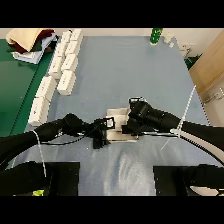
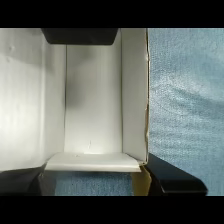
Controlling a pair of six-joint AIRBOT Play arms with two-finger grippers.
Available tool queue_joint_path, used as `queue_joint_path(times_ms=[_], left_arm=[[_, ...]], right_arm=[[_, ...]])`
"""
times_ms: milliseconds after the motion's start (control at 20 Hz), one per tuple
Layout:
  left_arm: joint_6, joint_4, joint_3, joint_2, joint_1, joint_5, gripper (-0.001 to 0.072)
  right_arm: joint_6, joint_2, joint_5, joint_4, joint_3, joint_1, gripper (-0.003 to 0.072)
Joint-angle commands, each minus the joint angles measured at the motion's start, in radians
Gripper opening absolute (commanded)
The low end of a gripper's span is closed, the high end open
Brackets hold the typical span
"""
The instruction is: Fold the box.
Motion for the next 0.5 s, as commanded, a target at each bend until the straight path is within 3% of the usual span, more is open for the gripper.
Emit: queue_joint_path(times_ms=[0,150,250,450], left_arm=[[0.000,0.000,0.001,0.000,0.000,0.000,0.0617],[0.000,0.000,0.001,0.000,0.000,0.000,0.0617],[0.000,0.000,0.001,0.000,0.000,0.000,0.0617],[0.000,0.000,0.001,0.000,0.000,0.000,0.0617]], right_arm=[[-0.009,-0.002,-0.050,-0.002,-0.001,0.001,0.0002],[-0.016,-0.002,-0.051,0.009,-0.001,0.001,0.0030],[-0.016,-0.002,-0.051,0.027,-0.001,0.001,0.0333],[-0.017,-0.002,-0.048,0.037,0.000,0.001,0.0347]])
